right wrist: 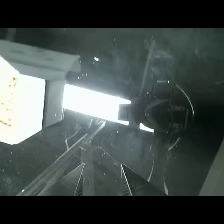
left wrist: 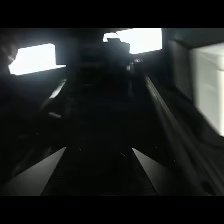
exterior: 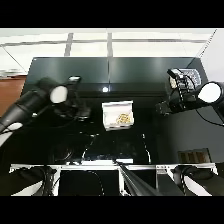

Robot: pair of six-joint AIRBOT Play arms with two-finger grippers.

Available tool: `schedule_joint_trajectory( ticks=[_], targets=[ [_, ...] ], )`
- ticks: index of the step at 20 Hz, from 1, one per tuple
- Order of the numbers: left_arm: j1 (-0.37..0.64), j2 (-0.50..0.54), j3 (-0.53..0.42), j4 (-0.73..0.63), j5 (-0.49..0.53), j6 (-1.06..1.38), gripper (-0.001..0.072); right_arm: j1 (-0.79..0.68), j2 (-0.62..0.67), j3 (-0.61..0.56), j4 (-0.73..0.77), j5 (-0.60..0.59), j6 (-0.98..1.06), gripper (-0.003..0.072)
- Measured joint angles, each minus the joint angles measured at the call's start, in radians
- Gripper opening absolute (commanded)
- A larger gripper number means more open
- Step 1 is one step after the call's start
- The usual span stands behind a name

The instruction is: Fold the box and place the chain.

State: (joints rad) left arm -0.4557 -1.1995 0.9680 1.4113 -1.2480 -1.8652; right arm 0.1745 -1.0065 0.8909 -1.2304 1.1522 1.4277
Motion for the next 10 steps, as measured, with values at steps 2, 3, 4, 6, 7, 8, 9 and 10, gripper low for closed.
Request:
schedule_joint_trajectory(
  ticks=[2,3,4,6,7,8,9,10],
  targets=[
    [0.108,0.014,-0.095,-0.231,0.088,0.268,0.0573,0.000,0.000,0.000,0.000,-0.012,0.000,0.0282],
    [0.153,0.014,-0.138,-0.342,0.117,0.445,0.0720,0.000,0.000,0.000,0.000,-0.015,0.000,0.0282],
    [0.186,0.012,-0.172,-0.437,0.139,0.637,0.0719,0.000,0.000,0.000,0.000,-0.020,0.000,0.0282],
    [0.218,-0.001,-0.217,-0.584,0.180,1.043,0.0719,0.000,0.000,0.000,0.000,-0.024,0.000,0.0282],
    [0.220,-0.008,-0.231,-0.633,0.194,1.241,0.0716,0.000,0.000,0.000,-0.001,-0.028,0.000,0.0282],
    [0.214,-0.014,-0.241,-0.674,0.219,1.442,0.0716,0.000,0.000,0.000,0.000,-0.029,0.000,0.0282],
    [0.205,-0.023,-0.248,-0.706,0.250,1.603,0.0716,0.000,0.000,0.000,0.000,-0.030,0.000,0.0282],
    [0.196,-0.037,-0.252,-0.730,0.279,1.746,0.0716,0.000,0.000,0.000,0.000,-0.031,0.000,0.0282]
  ],
)
